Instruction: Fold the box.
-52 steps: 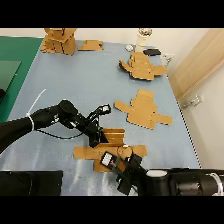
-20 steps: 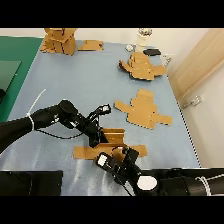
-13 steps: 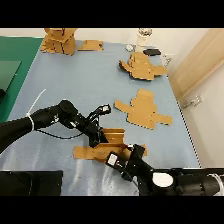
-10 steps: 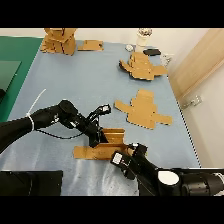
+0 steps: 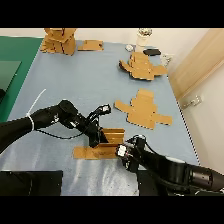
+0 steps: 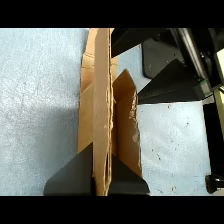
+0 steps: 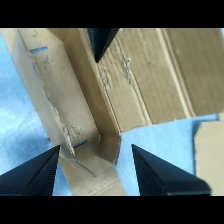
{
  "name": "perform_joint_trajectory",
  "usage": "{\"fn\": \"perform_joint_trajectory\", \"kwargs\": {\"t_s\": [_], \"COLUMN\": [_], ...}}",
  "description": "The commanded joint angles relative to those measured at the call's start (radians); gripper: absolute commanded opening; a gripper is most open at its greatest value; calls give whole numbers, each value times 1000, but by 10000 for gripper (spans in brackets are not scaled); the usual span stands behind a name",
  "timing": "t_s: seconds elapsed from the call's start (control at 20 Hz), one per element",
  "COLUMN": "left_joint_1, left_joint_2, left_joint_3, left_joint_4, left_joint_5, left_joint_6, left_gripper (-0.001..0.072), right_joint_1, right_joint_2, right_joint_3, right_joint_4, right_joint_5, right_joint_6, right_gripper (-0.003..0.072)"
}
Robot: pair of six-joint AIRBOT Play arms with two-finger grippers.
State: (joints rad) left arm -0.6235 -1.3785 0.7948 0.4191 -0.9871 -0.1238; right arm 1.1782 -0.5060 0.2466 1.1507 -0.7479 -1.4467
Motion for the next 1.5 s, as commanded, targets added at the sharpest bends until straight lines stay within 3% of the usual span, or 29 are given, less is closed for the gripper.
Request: {"fn": "perform_joint_trajectory", "kwargs": {"t_s": [0.0,0.15,0.3,0.5,1.45], "left_joint_1": [0,0,0,0,0], "left_joint_2": [0,0,0,0,0], "left_joint_3": [0,0,0,0,0], "left_joint_4": [0,0,0,0,0], "left_joint_5": [0,0,0,0,0], "left_joint_6": [0,0,0,0,0], "left_gripper": [14,14,14,13,14], "right_joint_1": [-245,-452,-559,-565,-566], "right_joint_2": [-2,-71,-172,-241,-293], "right_joint_3": [-1,2,27,54,52], "right_joint_4": [414,837,1012,1017,985], "right_joint_5": [119,110,53,48,32], "right_joint_6": [-569,-1052,-1286,-1283,-1278], "right_gripper": [720,720,720,720,720]}}
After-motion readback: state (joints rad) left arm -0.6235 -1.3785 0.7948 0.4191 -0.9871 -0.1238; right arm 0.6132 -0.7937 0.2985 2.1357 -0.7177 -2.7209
